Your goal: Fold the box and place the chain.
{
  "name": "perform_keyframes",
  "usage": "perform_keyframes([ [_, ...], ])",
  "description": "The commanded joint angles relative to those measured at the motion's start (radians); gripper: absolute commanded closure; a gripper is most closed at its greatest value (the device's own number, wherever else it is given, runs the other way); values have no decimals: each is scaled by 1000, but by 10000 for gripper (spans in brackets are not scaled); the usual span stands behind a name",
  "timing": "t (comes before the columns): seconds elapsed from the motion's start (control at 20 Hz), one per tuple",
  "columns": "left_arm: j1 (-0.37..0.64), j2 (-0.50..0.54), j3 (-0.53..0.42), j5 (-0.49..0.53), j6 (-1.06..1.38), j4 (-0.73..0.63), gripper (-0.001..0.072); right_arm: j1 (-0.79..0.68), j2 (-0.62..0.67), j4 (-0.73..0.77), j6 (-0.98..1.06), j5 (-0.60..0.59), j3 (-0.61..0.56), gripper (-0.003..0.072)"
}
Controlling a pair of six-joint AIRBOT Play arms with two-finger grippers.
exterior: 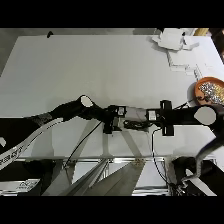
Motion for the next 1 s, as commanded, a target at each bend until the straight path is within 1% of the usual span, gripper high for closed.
perform_keyframes([
  [0.0, 1, 0, 1, 0, 0, 0, 503, -69, -13, -3, -148, -10, -55, 491],
  [0.2, 1, 0, 1, 0, 0, 0, 503, -68, -68, 91, -208, -123, -154, 491],
  [0.45, 1, 0, 1, 0, 0, 0, 503, -68, -157, 163, -216, -150, -164, 495],
  [0.6, 1, 0, 1, 0, 0, 0, 503, -68, -200, 167, -216, -150, -164, 534],
  [0.65, 1, 0, 1, 0, 0, 0, 503, -68, -204, 166, -214, -150, -164, 597],
  [0.7, 1, 0, 1, 0, 0, 0, 503, -68, -199, 164, -205, -146, -164, 668],
  [0.85, 1, 0, 1, 0, 0, 0, 503, -68, -135, 151, -145, -105, -164, 668],
  [0.95, 1, 0, 1, 0, 0, 0, 503, -69, -45, 128, -122, -70, -164, 668],
])
